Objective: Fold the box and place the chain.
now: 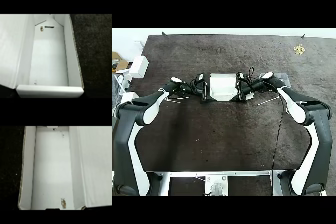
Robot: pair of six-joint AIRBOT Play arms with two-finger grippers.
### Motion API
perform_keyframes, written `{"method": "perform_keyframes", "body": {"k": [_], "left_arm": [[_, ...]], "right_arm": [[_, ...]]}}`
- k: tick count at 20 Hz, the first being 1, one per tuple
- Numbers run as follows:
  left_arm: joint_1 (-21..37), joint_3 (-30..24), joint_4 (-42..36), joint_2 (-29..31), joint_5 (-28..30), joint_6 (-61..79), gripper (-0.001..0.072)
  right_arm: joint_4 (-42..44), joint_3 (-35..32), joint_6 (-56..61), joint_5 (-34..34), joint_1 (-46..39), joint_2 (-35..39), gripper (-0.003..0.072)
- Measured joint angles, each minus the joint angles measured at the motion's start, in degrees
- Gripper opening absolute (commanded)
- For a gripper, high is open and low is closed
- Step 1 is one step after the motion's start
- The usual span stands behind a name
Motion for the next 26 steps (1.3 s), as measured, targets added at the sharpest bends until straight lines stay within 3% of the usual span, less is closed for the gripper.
{"method": "perform_keyframes", "body": {"k": [8, 10, 12, 13, 26], "left_arm": [[-0.04, -0.02, -0.07, -0.02, -0.28, -0.33, 0.0716], [-0.04, -0.02, -0.17, -0.02, -0.04, -0.42, 0.0500], [-0.04, 0.00, -0.13, -0.02, 0.07, -0.48, 0.0371], [-0.04, 0.00, -0.04, -0.02, 0.09, -0.48, 0.0353], [-0.04, 0.00, 0.37, -0.02, 0.37, -0.44, 0.0358]], "right_arm": [[0.02, 0.00, 0.02, -0.02, 0.00, 0.00, 0.0432], [0.02, 0.00, -0.04, -0.02, 0.00, 0.00, 0.0433], [0.02, 0.00, -0.02, -0.04, 0.00, 0.00, 0.0433], [0.02, 0.00, -0.02, -0.04, 0.00, 0.00, 0.0432], [0.02, 0.00, 0.00, -0.07, 0.00, 0.00, 0.0432]]}}
